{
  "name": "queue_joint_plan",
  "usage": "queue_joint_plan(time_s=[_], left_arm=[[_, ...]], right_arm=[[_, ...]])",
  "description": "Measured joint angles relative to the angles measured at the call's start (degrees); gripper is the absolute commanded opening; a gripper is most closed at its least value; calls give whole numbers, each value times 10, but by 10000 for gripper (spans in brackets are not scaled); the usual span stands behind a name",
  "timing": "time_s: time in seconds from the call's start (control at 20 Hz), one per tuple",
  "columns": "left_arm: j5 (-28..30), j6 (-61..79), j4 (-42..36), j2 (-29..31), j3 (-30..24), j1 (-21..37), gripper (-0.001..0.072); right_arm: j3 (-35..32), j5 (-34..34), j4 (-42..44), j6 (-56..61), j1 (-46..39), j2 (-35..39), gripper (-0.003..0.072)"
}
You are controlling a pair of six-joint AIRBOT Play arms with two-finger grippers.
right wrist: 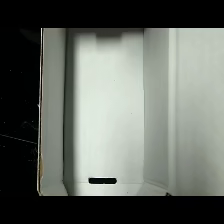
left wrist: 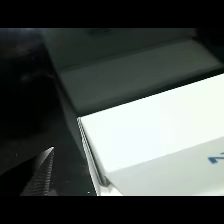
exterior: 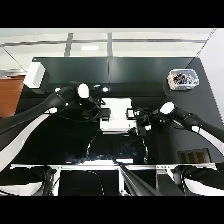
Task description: Fold the box and place the chain.
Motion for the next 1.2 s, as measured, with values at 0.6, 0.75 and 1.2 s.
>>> queue_joint_plan(time_s=[0.6,0.75,1.2], left_arm=[[63,-173,103,97,-74,-61,545],[85,-172,72,87,-83,-63,496],[49,-159,83,26,-29,-82,290]], right_arm=[[0,0,0,0,0,0,304],[0,0,0,0,0,0,304],[0,1,0,0,0,0,304]])
